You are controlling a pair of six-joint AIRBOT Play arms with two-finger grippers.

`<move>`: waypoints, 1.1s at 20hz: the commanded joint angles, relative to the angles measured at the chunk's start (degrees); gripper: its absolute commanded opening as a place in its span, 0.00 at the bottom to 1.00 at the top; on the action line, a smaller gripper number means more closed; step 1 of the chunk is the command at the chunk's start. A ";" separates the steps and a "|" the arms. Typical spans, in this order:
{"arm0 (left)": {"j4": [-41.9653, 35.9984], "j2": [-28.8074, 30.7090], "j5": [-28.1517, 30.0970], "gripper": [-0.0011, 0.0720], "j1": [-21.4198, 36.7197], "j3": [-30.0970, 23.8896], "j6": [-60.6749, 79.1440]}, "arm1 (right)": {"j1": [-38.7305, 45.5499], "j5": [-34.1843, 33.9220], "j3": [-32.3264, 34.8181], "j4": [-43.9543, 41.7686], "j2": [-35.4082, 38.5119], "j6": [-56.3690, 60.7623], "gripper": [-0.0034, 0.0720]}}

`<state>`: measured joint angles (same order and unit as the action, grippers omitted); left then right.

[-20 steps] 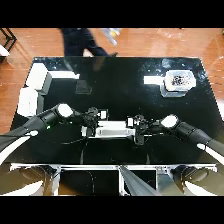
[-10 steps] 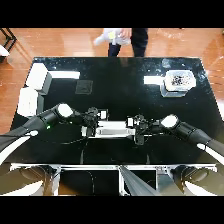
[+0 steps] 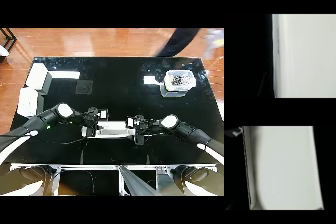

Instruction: Fold the box and place the chain.

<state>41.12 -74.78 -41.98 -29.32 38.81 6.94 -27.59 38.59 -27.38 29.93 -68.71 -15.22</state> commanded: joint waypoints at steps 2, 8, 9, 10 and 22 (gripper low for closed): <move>0.20 1.29 0.02 0.73 1.44 0.00 -0.46 | -0.04 -0.02 0.00 -0.07 -0.04 0.00 0.53; 0.33 8.44 -0.76 0.88 7.54 0.00 -7.78 | -0.04 -0.02 0.00 -0.07 -0.04 0.00 0.53; 0.33 10.62 -1.22 0.88 8.37 0.00 -9.14 | -0.04 -0.02 0.00 -0.07 -0.04 0.00 0.53; 0.31 12.90 -2.47 0.88 9.31 0.00 -11.04 | -0.04 -0.02 0.00 -0.07 -0.04 0.00 0.53; 2.05 25.81 -28.98 0.04 10.36 -3.61 -41.97 | -0.04 -0.02 0.00 -0.09 -0.04 0.02 0.53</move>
